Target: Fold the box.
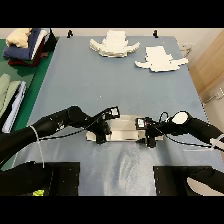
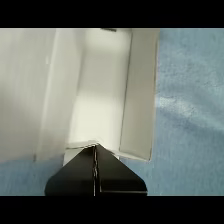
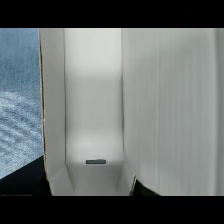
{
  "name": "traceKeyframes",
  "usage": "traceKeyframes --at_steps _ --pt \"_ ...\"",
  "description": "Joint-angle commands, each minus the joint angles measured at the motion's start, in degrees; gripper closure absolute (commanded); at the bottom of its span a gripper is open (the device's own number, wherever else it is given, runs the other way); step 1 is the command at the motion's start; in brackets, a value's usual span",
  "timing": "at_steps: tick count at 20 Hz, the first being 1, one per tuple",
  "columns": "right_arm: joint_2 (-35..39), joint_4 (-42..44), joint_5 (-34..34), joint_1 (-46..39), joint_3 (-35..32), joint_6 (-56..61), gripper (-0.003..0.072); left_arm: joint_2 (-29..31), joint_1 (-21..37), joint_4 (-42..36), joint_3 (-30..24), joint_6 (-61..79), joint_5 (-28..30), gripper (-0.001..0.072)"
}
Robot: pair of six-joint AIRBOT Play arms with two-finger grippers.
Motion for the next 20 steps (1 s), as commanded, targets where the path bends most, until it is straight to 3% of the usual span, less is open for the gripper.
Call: traceKeyframes --at_steps 1,6,9,12,15,20 --pt "-0.04 0.07 -0.02 0.02 0.02 0.24 0.0196 4.09 2.01 15.21 0.04 -18.14 -2.62 0.0696" --pt "-0.04 0.07 -0.02 0.02 0.02 0.24 0.0196 15.37 12.28 25.53 0.02 -44.98 -9.88 0.0695" --pt "-0.04 0.07 0.0 0.04 0.0 0.24 0.0196 15.43 23.69 26.05 -0.04 -62.29 -19.91 0.0695" --pt "-0.04 0.07 -0.02 0.02 0.02 0.24 0.0196 12.26 30.93 21.77 -0.11 -64.83 -25.88 0.0696" --pt "-0.04 0.07 -0.02 0.02 0.02 0.24 0.0196 7.78 30.82 18.49 -0.11 -64.7 -25.51 0.0696" --pt "-0.04 0.07 -0.02 0.02 0.0 0.24 0.0196 1.42 24.35 13.7 -0.7 -64.74 -21.44 0.0696"
